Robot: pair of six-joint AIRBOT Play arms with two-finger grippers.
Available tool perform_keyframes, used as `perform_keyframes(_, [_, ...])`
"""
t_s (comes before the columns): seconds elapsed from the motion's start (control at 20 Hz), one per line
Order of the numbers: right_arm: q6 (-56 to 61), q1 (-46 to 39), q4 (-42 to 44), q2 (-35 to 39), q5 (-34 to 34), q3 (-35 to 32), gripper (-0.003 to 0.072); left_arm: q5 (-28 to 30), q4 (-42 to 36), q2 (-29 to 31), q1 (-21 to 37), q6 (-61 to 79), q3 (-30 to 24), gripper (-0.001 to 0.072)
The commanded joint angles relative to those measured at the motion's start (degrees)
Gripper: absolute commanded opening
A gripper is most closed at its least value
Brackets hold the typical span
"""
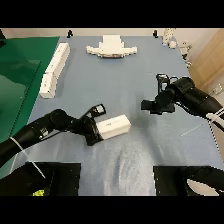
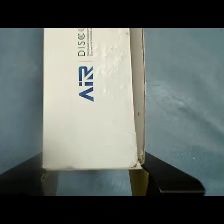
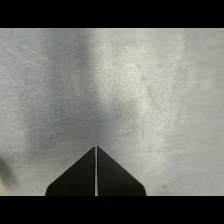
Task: Fold the box.
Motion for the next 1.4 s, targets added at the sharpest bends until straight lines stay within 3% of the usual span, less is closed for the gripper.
perform_keyframes(0.0, [-0.02,-0.04,-2.45,-0.13,0.13,0.13,0.0017,-4.48,4.15,5.86,12.66,-8.04,1.73,0.0518])
perform_keyframes(0.25, [-0.02,-0.04,-5.33,-0.13,1.6,0.13,0.0017,-12.0,16.81,15.37,32.5,-17.68,1.66,0.0518])
perform_keyframes(0.4, [-0.02,-0.04,-5.4,-0.13,3.61,0.13,0.0017,-17.31,20.96,16.33,45.18,-18.21,1.6,0.0518])
perform_keyframes(0.65, [-0.02,-0.04,-6.27,-0.22,4.63,0.13,0.0017,-18.27,25.68,16.31,59.91,-18.05,1.6,0.0518])
perform_keyframes(0.75, [-0.02,-0.04,-6.93,-0.24,5.44,0.13,0.0017,-16.68,27.19,16.13,61.66,-16.94,1.38,0.0518])
perform_keyframes(1.0, [0.02,-0.04,-6.91,-0.24,9.53,0.13,0.0017,-6.01,26.93,12.7,61.64,-15.21,1.42,0.0518])
perform_keyframes(1.35, [0.02,-0.04,-6.62,-1.64,10.6,0.13,0.0017,5.4,18.73,-0.5,58.23,-8.07,2.69,0.0518])
